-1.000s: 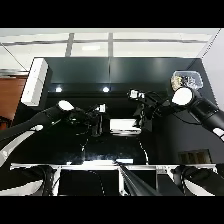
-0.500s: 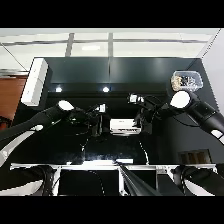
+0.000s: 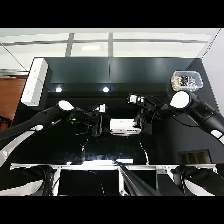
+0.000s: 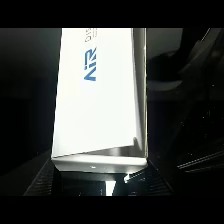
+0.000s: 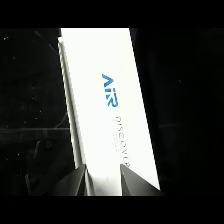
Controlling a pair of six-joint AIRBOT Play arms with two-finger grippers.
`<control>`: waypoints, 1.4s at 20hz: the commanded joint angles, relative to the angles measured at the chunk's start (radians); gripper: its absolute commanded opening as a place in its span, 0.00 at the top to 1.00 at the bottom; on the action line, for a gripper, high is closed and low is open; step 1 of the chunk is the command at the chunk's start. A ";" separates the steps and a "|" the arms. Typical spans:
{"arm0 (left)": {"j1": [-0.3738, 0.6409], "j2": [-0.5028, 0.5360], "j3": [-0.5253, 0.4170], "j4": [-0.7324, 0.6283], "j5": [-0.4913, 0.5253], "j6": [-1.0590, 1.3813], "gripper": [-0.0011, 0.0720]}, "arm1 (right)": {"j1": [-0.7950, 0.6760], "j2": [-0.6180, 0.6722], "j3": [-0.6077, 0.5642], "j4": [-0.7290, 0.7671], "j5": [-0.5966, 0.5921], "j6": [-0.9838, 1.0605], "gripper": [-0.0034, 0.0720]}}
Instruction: Fold the box and place the chain.
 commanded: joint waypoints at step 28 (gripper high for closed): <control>0.000 0.000 0.000 0.000 -0.001 -0.001 0.23 | 0.000 0.000 0.000 -0.006 -0.024 0.081 0.64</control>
